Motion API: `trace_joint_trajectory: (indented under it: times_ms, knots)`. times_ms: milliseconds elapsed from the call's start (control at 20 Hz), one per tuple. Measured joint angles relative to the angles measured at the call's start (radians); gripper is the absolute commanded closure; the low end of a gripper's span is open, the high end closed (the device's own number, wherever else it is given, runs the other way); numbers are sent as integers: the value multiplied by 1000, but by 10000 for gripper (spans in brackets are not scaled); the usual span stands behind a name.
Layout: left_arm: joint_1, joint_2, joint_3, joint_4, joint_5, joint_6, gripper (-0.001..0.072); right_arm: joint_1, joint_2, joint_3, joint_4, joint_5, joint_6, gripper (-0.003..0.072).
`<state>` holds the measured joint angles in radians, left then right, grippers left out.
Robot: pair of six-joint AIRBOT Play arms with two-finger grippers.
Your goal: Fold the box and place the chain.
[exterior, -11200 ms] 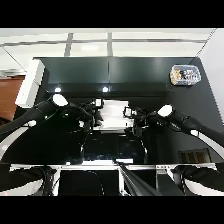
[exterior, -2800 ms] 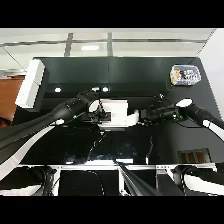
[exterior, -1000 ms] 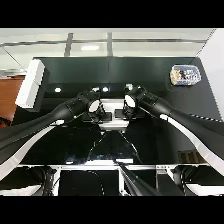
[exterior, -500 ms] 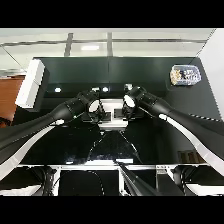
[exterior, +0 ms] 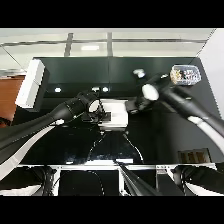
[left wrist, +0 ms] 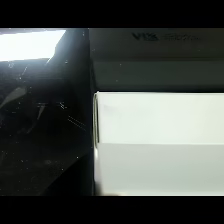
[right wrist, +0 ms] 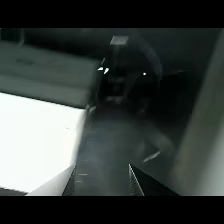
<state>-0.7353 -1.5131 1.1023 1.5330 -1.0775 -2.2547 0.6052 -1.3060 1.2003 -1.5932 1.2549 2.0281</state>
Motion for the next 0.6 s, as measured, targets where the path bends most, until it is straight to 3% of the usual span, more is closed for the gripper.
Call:
trace_joint_trajectory:
  times_ms: [100, 150, 200, 450, 600]
  knots:
    - [0, 0, 0, 0, 0, 0, 682, -71, 64, 0, -167, 11, -30, 304]
    - [0, 0, 0, 0, -1, 0, 682, -118, 81, -3, -239, -10, -33, 78]
    - [0, 0, 0, 0, -1, 0, 682, -177, 91, -6, -294, -59, -35, 3]
    - [0, 0, 0, 0, -1, -1, 682, -508, -14, 26, -277, -332, -42, 5]
    - [0, 0, 0, 0, 0, -1, 682, -661, -193, 197, -211, -306, -45, 5]
